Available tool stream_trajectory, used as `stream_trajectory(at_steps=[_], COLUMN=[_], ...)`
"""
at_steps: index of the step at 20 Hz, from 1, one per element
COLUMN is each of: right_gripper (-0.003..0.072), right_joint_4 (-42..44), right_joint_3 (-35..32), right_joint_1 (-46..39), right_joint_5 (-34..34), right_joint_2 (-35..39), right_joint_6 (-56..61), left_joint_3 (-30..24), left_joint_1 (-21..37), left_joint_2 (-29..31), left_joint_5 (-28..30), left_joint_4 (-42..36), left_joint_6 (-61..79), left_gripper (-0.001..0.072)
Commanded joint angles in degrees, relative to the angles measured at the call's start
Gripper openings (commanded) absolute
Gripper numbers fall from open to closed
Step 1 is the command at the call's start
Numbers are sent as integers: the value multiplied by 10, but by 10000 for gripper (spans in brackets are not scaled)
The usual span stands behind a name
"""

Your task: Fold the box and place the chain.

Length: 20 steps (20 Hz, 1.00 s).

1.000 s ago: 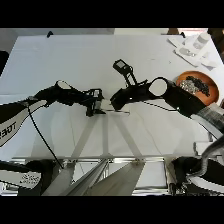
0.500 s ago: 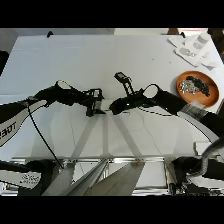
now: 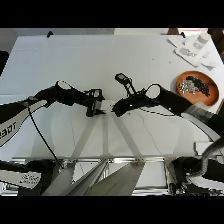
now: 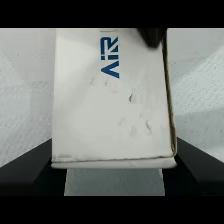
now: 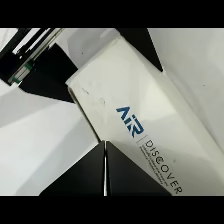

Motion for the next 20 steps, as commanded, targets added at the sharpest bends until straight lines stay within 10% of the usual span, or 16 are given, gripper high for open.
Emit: stream_trajectory(at_steps=[1, 20], right_gripper=[10, 10], right_joint_4=[9, 18], right_joint_3=[0, -125], right_joint_1=[-23, -87], right_joint_5=[31, 2], right_joint_2=[56, 90], right_joint_6=[-29, -33], left_joint_3=[0, 0], left_joint_1=[0, 0], left_joint_2=[0, 0], left_joint_5=[1, 1], left_joint_4=[0, 0], left_joint_6=[0, 0], left_gripper=[257, 257])
